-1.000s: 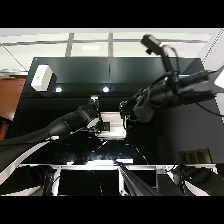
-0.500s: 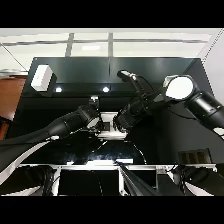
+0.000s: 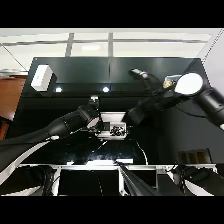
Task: Fold the box and place the chain.
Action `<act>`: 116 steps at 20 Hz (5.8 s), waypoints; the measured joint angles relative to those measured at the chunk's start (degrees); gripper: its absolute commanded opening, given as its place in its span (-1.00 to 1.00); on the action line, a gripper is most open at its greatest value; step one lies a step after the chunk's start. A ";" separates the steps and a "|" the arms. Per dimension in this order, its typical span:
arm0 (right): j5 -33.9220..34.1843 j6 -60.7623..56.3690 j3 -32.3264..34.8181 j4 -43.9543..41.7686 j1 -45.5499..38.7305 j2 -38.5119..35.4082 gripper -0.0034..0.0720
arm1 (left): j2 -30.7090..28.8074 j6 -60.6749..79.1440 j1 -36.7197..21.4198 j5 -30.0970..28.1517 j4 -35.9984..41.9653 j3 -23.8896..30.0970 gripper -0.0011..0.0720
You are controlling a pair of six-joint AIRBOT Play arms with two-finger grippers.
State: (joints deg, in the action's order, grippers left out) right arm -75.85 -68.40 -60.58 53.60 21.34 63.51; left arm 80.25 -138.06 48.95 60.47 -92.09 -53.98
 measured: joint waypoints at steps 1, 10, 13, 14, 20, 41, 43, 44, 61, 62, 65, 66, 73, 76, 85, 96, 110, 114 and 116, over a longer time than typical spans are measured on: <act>-0.09 0.09 0.46 2.34 -3.04 -0.87 0.76 | 0.00 0.00 0.00 0.00 0.00 0.02 -0.89; 23.26 -15.69 14.47 20.63 -18.84 0.96 1.00 | 0.00 0.02 0.00 0.00 0.04 0.02 -0.89; 29.40 -20.94 15.65 23.32 -19.30 4.37 1.00 | 0.00 0.04 0.00 0.02 0.11 0.02 -0.89; 30.99 -23.06 15.87 24.81 -19.12 5.31 1.00 | 0.00 0.07 0.00 0.02 0.13 0.00 -0.89; 37.38 -33.48 16.31 35.69 -14.14 8.35 1.00 | 0.00 0.07 0.00 0.00 0.20 0.00 -0.89; 37.55 -50.75 16.33 49.99 -8.04 12.37 0.38 | 0.00 0.04 0.00 -0.31 0.20 0.02 -0.89; 37.51 -50.75 16.33 49.96 -8.04 12.50 0.36 | 0.00 0.04 0.00 -0.33 0.20 0.02 -0.89; 37.57 -50.75 16.33 49.88 -8.04 12.59 -0.28 | 0.00 0.02 0.00 -0.35 0.20 0.02 -0.89; 22.51 -35.74 5.16 47.15 -8.04 0.81 -0.84 | 0.00 0.02 0.00 -0.37 0.22 0.02 -0.89; 20.94 -33.86 3.63 45.97 -8.04 -0.63 -0.83 | 0.00 0.02 0.00 -0.37 0.22 0.02 -0.89; 14.21 -27.85 -1.95 40.59 -8.04 -4.55 -0.83 | 0.00 0.02 0.00 -0.37 0.22 0.02 -0.89; 11.50 -25.83 -4.07 38.45 -8.04 -5.62 -0.83 | 0.00 0.02 0.00 -0.37 0.22 0.00 -0.89; -2.64 -15.78 -17.55 21.77 -8.04 -9.27 -0.83 | 0.00 0.02 0.00 -0.37 0.22 0.02 -0.89; -5.53 -12.87 -19.47 13.44 -8.04 -9.60 -0.83 | 0.00 0.02 0.00 -0.37 0.22 0.02 -0.89; -7.43 -8.26 -16.35 -4.13 -7.58 -9.70 -0.83 | 0.00 0.02 0.00 -0.39 0.22 0.02 -0.89; 4.55 -4.17 -11.78 -18.88 2.34 -6.60 -0.83 | 0.00 0.02 0.00 -0.42 0.22 0.02 -0.89; 7.87 -7.39 -1.14 -8.22 7.98 -1.57 -0.83 | 0.00 0.04 0.00 -0.33 0.22 0.02 -0.89; 10.75 -7.50 0.39 -6.78 9.94 2.14 -0.83 | 0.00 0.04 0.00 -0.31 0.22 0.02 -0.89; 11.43 -7.67 0.68 -5.75 10.25 3.02 -0.83 | 0.00 0.02 0.00 -0.28 0.22 0.02 -0.88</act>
State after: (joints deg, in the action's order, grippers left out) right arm -64.42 -76.07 -59.90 47.86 31.59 66.52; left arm 80.25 -138.04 48.95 60.18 -91.88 -53.95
